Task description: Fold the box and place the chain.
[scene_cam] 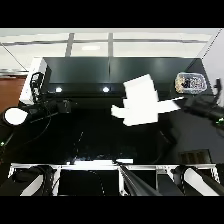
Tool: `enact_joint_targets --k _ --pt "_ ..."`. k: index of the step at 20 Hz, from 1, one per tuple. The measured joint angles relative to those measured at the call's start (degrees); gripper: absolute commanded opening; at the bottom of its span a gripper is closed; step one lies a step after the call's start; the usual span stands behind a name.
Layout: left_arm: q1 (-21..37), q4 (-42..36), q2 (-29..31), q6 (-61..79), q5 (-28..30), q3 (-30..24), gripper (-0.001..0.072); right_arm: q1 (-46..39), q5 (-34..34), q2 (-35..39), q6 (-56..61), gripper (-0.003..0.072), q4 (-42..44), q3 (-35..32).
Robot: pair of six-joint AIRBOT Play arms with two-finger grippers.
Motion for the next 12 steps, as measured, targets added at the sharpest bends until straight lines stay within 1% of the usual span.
enact_joint_targets --k 2,4,8,10,12 --pt "-0.20 -2.27 -1.77 0.04 0.04 0.00 0.0709 6.97 -5.60 4.33 -1.70 0.0014 3.76 -5.90" --pt "-0.83 -4.85 -4.37 0.28 0.00 0.09 0.0709 14.40 -10.58 6.78 -3.45 0.0014 6.69 -10.10" --pt "-1.99 -12.66 -12.11 3.28 -1.62 1.68 0.0709 27.04 -20.02 8.63 -5.14 0.0014 9.22 -13.49" --pt "-2.14 -17.84 -17.25 6.73 -4.31 3.65 0.0709 31.39 -24.22 8.96 -5.38 0.0014 9.92 -14.12" --pt "-2.21 -24.46 -23.30 12.81 -10.10 6.51 0.0709 33.68 -26.45 9.16 -5.57 0.0014 10.16 -14.45"
